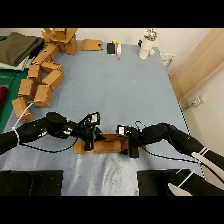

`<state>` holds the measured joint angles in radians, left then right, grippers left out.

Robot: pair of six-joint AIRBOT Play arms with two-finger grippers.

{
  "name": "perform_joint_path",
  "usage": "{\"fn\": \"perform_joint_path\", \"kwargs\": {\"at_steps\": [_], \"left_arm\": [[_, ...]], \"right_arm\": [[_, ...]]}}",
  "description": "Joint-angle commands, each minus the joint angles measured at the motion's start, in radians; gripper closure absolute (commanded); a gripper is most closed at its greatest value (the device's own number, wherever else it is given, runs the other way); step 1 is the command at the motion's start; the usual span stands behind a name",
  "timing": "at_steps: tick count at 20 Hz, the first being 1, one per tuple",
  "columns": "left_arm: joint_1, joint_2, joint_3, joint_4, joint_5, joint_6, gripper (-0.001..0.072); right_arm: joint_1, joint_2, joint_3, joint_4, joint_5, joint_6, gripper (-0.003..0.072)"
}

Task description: Fold the box.

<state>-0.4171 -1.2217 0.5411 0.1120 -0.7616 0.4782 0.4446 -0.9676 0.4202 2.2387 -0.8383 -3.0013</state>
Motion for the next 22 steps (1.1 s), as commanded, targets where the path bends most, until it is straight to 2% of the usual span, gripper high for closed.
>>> {"fn": "perform_joint_path", "kwargs": {"at_steps": [1, 12, 13, 15, 20, 22], "left_arm": [[-0.001, 0.001, 0.000, 0.000, 0.000, 0.000, 0.0696], [-0.001, 0.001, 0.000, 0.000, 0.001, 0.000, 0.0696], [-0.001, 0.001, 0.000, 0.000, 0.000, 0.000, 0.0695], [-0.001, 0.001, 0.000, 0.000, 0.000, 0.000, 0.0695], [-0.001, 0.001, 0.000, 0.000, 0.001, 0.000, 0.0695], [-0.001, 0.001, 0.000, 0.000, 0.000, 0.000, 0.0696]], "right_arm": [[0.008, -0.013, 0.000, 0.002, 0.008, -0.002, -0.0025], [0.042, -0.013, 0.000, -0.016, 0.053, -0.002, -0.0021], [0.042, -0.013, 0.000, -0.017, 0.053, -0.002, -0.0012], [0.042, -0.013, 0.000, -0.018, 0.052, -0.002, 0.0112], [0.042, -0.030, -0.004, -0.035, 0.045, -0.002, 0.0112], [0.042, -0.040, -0.004, -0.035, 0.045, -0.002, 0.0141]]}}
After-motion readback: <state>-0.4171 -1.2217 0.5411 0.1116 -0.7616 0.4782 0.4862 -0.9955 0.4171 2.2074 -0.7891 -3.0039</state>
